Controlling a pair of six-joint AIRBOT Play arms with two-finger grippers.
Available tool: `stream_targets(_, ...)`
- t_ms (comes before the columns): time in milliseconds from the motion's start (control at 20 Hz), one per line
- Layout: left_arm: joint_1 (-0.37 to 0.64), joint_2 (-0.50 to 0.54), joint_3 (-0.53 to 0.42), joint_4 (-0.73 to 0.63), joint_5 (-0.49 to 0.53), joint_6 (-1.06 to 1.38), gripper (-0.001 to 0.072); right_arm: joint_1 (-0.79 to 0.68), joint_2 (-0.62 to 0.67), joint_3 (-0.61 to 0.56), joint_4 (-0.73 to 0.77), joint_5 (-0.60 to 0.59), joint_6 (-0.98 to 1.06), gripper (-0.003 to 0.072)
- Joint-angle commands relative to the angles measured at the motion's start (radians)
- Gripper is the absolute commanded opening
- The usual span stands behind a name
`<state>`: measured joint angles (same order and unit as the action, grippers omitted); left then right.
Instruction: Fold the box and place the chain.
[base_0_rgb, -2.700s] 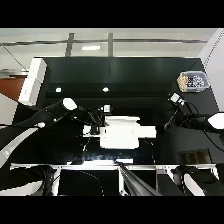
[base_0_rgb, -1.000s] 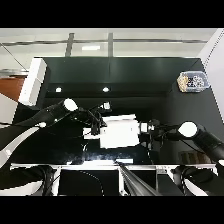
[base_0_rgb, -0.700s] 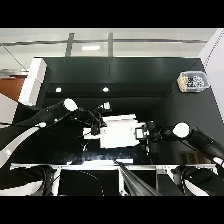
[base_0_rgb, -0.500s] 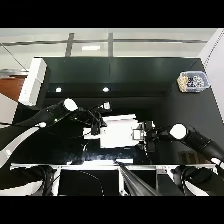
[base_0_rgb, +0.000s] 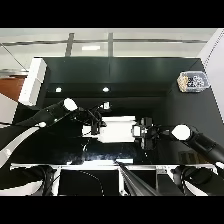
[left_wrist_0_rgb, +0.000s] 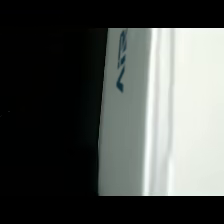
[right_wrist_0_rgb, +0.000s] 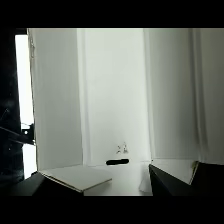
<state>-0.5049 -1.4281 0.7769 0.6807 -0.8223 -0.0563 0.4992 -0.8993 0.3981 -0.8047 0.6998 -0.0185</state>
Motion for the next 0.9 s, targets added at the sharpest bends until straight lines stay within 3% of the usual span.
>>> stream_targets(0,-0.002,0.0,0.0,-0.001,-0.009,0.0,0.0028,0.002,0.042,0.005,0.007,-0.001,0.055,0.0698)
stream_targets(450,-0.002,0.003,0.0,0.0,-0.033,0.001,0.0027,0.001,0.042,0.011,-0.019,-0.103,0.116,0.0698)
stream_targets(850,-0.029,0.018,0.0,0.048,-0.043,0.084,0.0026,-0.008,0.041,0.043,-0.011,-0.003,0.146,0.0699)
